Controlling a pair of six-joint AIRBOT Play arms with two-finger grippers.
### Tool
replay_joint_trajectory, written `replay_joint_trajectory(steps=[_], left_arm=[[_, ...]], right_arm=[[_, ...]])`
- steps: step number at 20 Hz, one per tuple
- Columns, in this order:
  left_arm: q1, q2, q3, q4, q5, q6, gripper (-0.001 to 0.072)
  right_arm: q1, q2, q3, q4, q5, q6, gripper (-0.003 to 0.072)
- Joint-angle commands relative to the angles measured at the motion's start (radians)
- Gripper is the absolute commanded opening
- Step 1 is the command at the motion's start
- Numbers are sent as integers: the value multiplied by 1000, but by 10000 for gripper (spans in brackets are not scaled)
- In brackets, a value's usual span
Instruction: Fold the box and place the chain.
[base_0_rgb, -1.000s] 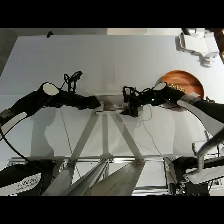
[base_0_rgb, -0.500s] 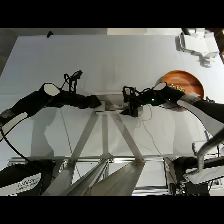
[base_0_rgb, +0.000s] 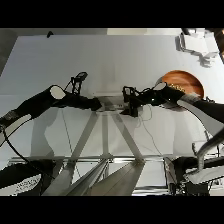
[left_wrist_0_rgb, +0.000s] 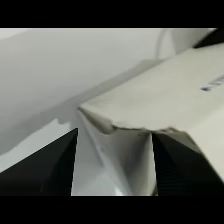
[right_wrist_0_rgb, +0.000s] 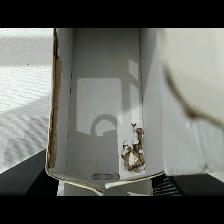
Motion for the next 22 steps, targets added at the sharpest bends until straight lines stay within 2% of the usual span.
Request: replay_joint_trajectory(steps=[1, 6, 10, 12, 14, 19, 22], left_arm=[[-3, 0, 1, 60, 32, -31, 492], [-4, 0, 38, 79, -27, -31, 492], [-5, 0, 131, 238, -149, -137, 494], [-23, 0, 160, 325, -195, -211, 557], [-59, -1, 177, 394, -227, -211, 659], [-150, -72, 266, 474, -293, -419, 638], [-197, -138, 322, 623, -346, -635, 634]], right_arm=[[0, 0, 0, 0, 0, 0, 517], [0, 0, 0, 0, 0, 0, 517], [0, 0, 0, 0, 0, 0, 517], [0, 0, 0, 0, 0, 0, 517], [0, 0, 0, 0, 0, 0, 517], [0, 0, 0, 0, 0, 0, 517], [0, 0, 0, 0, 0, 0, 517]])
